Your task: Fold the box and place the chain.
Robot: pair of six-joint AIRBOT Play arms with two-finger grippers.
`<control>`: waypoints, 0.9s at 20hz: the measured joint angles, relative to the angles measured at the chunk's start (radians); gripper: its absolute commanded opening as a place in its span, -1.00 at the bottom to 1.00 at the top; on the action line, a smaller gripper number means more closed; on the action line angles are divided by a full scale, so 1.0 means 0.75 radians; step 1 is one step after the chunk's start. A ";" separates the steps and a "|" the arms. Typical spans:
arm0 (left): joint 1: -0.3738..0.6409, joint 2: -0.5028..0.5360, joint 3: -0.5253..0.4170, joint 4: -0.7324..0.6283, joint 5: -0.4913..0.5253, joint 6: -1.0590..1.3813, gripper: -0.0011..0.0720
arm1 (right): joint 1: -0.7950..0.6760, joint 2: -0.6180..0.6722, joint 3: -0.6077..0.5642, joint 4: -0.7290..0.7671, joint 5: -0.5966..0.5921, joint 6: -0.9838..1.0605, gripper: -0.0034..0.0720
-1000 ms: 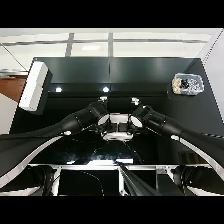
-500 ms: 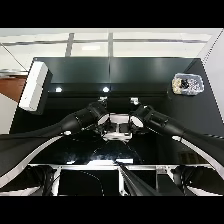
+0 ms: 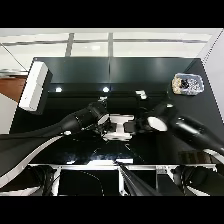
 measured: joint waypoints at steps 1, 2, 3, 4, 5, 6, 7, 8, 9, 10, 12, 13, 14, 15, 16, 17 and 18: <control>0.000 0.000 0.000 0.000 0.000 0.000 -0.89 | -0.011 0.060 0.000 -0.027 0.023 -0.018 0.27; 0.000 0.000 0.000 -0.001 0.000 -0.001 -0.89 | -0.025 0.122 0.000 -0.080 0.051 -0.032 0.27; 0.000 0.000 0.000 -0.001 0.000 -0.001 -0.89 | -0.041 0.174 0.000 -0.158 0.081 -0.042 0.27; 0.000 0.000 0.000 -0.001 0.000 -0.001 -0.89 | -0.065 0.222 0.000 -0.270 0.113 -0.053 0.27; 0.000 0.000 0.000 -0.001 0.000 -0.002 -0.89 | -0.099 0.258 -0.001 -0.393 0.142 -0.058 0.27; 0.000 0.000 0.000 -0.001 0.000 -0.002 -0.89 | -0.142 0.281 -0.005 -0.507 0.150 -0.064 0.27; 0.000 0.000 0.000 -0.001 0.000 -0.002 -0.89 | -0.200 0.299 -0.014 -0.608 0.140 -0.068 0.38; 0.000 0.000 0.000 -0.001 0.001 -0.002 -0.89 | -0.279 0.311 -0.030 -0.687 0.091 -0.074 0.98; 0.000 0.000 0.000 -0.001 0.002 -0.002 -0.89 | -0.367 0.313 -0.049 -0.737 0.028 -0.083 0.99; 0.000 0.000 0.000 -0.001 0.002 -0.002 -0.89 | -0.475 0.306 -0.070 -0.767 -0.053 -0.085 0.99; 0.000 0.000 0.000 -0.001 0.002 -0.001 -0.89 | -0.704 0.243 -0.090 -0.748 -0.234 -0.090 0.98; 0.000 0.000 0.000 -0.001 0.002 -0.001 -0.89 | -0.828 0.186 -0.080 -0.699 -0.329 -0.090 0.98; 0.000 0.000 0.000 -0.001 0.002 -0.001 -0.89 | -0.938 0.122 -0.054 -0.633 -0.398 -0.091 0.98; 0.000 0.000 0.000 -0.001 0.002 -0.001 -0.89 | -1.045 0.039 -0.006 -0.546 -0.457 -0.102 0.98; 0.000 0.000 0.000 -0.001 0.002 -0.001 -0.89 | -1.133 -0.044 0.050 -0.459 -0.479 -0.127 0.97; 0.000 0.000 0.000 -0.001 0.002 -0.001 -0.89 | -1.209 -0.138 0.124 -0.367 -0.494 -0.160 0.96; 0.000 0.000 0.000 -0.001 0.002 -0.001 -0.89 | -1.265 -0.226 0.199 -0.298 -0.486 -0.188 0.96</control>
